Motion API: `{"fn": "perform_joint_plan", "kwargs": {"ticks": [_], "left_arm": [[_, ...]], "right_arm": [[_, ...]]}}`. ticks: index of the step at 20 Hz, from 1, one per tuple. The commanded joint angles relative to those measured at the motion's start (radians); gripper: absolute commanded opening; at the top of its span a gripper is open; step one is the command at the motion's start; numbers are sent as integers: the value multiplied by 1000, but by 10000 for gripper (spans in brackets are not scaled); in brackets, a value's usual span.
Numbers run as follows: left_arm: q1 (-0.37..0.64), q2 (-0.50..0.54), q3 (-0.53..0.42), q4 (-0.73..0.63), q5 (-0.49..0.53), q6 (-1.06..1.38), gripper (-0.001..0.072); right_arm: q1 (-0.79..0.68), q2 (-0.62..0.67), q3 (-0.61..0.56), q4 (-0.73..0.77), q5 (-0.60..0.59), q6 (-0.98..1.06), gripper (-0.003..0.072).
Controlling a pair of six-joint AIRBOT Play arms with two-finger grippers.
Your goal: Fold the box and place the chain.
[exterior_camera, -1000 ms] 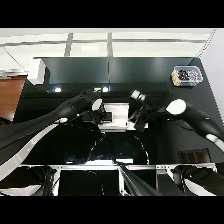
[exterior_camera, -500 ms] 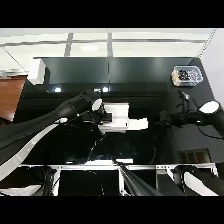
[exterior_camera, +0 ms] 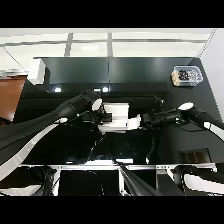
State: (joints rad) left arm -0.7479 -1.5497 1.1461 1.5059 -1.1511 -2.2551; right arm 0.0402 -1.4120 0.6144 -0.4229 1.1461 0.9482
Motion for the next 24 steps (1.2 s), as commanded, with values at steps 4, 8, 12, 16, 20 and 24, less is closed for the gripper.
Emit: {"fn": "perform_joint_plan", "kwargs": {"ticks": [4, 8, 12, 16, 20, 24], "left_arm": [[1, -1, 1, 0, 1, 0, 27], [1, -1, 1, 0, -3, 0, 28], [1, -1, 1, 0, -3, 0, 27], [1, -1, 1, 0, -3, 0, 28], [1, -1, 1, 0, -3, 0, 27], [1, -1, 1, 0, -3, 0, 27]], "right_arm": [[43, -19, 144, -27, 165, -9, 441], [135, -19, 211, -76, 97, 43, 436], [222, -19, 285, -240, 49, 191, 360], [298, -19, 327, -348, -9, 320, 359], [359, -19, 355, -381, -48, 416, 359], [404, -19, 371, -478, -65, 574, 358]]}}
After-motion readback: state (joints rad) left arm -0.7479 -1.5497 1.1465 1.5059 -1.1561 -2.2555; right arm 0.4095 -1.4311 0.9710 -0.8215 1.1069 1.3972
